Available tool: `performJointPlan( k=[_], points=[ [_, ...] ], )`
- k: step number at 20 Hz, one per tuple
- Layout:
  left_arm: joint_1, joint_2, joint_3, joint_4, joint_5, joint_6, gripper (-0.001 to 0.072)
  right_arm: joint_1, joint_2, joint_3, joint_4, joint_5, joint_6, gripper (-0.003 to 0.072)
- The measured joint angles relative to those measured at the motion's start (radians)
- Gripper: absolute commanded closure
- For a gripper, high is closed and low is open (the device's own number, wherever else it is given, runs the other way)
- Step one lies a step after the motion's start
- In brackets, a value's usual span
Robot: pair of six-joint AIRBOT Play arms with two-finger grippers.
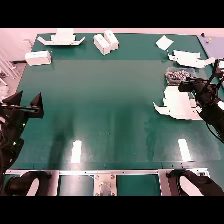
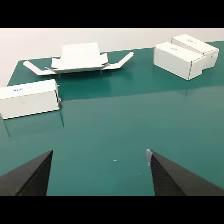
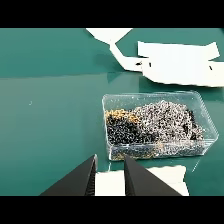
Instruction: Fold the box and place the chain.
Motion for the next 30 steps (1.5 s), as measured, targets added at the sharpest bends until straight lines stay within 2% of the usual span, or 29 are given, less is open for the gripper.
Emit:
performJointPlan(
  k=[17, 19, 23, 26, 30],
  points=[
    [0.000, 0.000, 0.000, 0.000, 0.000, 0.000, 0.0002, 0.000, 0.000, 0.000, 0.000, 0.000, 0.000, 0.0465],
    [0.000, 0.000, 0.000, 0.000, 0.000, 0.000, 0.0002, 0.000, 0.000, 0.001, -0.003, 0.000, -0.003, 0.0327],
    [0.000, 0.000, 0.000, 0.000, 0.000, 0.000, 0.0001, -0.031, 0.000, 0.034, -0.069, 0.010, -0.050, 0.0325],
    [0.000, 0.000, 0.000, 0.000, 0.000, 0.000, 0.0001, -0.138, -0.007, 0.080, -0.098, 0.106, -0.061, 0.0325],
    [0.000, 0.000, 0.000, 0.000, 0.000, 0.000, 0.0002, -0.333, -0.077, 0.158, -0.190, 0.343, 0.051, 0.0322]
  ],
)
